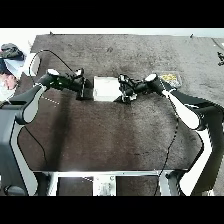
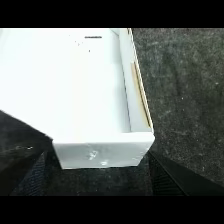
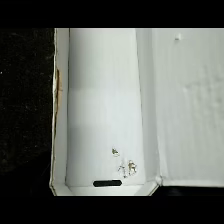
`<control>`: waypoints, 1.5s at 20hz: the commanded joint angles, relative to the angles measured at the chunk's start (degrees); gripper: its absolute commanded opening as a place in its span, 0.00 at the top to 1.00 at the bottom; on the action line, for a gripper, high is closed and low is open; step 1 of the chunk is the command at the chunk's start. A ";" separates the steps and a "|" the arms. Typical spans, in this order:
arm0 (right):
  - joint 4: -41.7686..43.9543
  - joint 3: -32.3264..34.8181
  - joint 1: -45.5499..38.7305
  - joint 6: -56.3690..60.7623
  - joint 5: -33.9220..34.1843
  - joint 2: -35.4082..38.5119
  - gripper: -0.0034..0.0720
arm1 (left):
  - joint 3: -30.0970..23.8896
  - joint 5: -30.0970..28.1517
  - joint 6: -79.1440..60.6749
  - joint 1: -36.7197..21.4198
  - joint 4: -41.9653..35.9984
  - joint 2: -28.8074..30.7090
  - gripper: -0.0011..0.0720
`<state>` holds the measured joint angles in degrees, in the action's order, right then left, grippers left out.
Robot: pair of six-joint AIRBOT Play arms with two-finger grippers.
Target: Fold the box and place the chain.
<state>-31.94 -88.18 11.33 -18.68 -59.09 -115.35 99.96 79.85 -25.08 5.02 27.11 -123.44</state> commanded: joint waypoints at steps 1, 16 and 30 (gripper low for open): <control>0.02 -0.04 0.04 0.00 -0.02 -0.02 0.33 | -0.15 1.33 -0.90 1.36 -0.07 -0.61 0.00; 0.02 -0.04 0.04 0.00 -0.02 -0.02 0.33 | -0.15 -4.66 -0.42 3.28 -1.18 -2.12 0.00; 0.02 -0.04 0.04 0.02 -0.02 -0.02 0.33 | -0.13 -4.85 0.55 3.28 -5.14 -3.19 0.00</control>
